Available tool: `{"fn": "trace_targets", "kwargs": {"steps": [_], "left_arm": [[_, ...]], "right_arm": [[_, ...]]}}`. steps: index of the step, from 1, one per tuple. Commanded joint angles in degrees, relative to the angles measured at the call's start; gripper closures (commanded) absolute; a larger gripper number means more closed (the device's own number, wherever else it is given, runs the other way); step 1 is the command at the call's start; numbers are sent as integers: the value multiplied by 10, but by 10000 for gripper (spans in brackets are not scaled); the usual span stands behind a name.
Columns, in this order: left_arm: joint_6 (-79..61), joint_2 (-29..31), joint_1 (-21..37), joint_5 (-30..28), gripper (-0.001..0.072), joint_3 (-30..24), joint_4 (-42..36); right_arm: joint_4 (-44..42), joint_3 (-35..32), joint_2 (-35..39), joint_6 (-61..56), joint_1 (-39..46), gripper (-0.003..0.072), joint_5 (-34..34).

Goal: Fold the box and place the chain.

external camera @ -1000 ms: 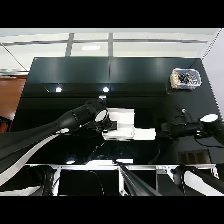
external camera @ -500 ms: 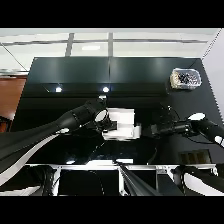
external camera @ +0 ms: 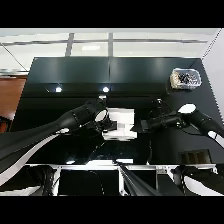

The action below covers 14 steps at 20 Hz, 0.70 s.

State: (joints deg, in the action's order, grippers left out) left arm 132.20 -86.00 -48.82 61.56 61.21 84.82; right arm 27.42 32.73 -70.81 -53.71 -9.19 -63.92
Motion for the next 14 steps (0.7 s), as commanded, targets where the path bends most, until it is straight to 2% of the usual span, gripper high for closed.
{"fn": "trace_targets", "kwargs": {"steps": [1,4,7,11,14], "left_arm": [[0,0,0,0,679,1,0],[0,0,0,0,679,1,0],[0,0,0,-2,679,1,0],[0,0,0,-2,679,1,2],[0,0,0,-2,679,1,2]], "right_arm": [[78,37,0,-138,-54,212,40],[138,64,0,-239,-99,212,63],[253,103,0,-366,-162,213,99],[416,148,-1,-562,-247,213,87],[483,162,-2,-657,-282,214,75]]}}
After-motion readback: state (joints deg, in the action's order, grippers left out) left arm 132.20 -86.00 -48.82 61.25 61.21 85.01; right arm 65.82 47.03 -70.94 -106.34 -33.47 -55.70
